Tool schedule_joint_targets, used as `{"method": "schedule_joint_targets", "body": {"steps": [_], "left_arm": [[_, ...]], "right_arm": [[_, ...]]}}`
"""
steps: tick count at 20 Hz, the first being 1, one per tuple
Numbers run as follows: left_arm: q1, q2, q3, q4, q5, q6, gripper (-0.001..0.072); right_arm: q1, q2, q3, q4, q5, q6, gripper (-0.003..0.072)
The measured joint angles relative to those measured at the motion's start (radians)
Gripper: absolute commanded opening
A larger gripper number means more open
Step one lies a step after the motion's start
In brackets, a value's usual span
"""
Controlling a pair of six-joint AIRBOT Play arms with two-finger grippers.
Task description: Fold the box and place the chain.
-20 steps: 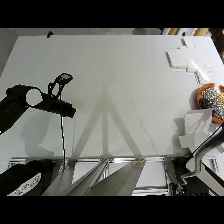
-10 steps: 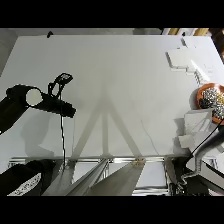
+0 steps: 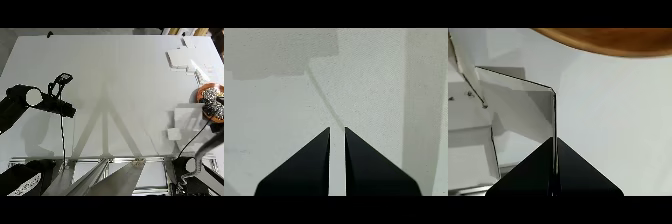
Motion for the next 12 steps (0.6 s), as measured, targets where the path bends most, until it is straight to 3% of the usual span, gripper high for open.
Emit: {"method": "schedule_joint_targets", "body": {"steps": [4,7,12], "left_arm": [[0.000,0.000,0.000,0.000,0.000,0.000,0.0107],[0.000,0.000,0.000,0.000,0.000,0.000,0.0107],[0.000,0.000,0.000,-0.003,0.016,0.000,0.0105]], "right_arm": [[0.215,0.109,-0.013,0.212,0.051,0.028,0.0015],[0.372,0.220,-0.069,0.383,0.027,0.058,0.0015],[0.663,0.375,-0.185,0.497,-0.072,0.208,0.0016]]}}
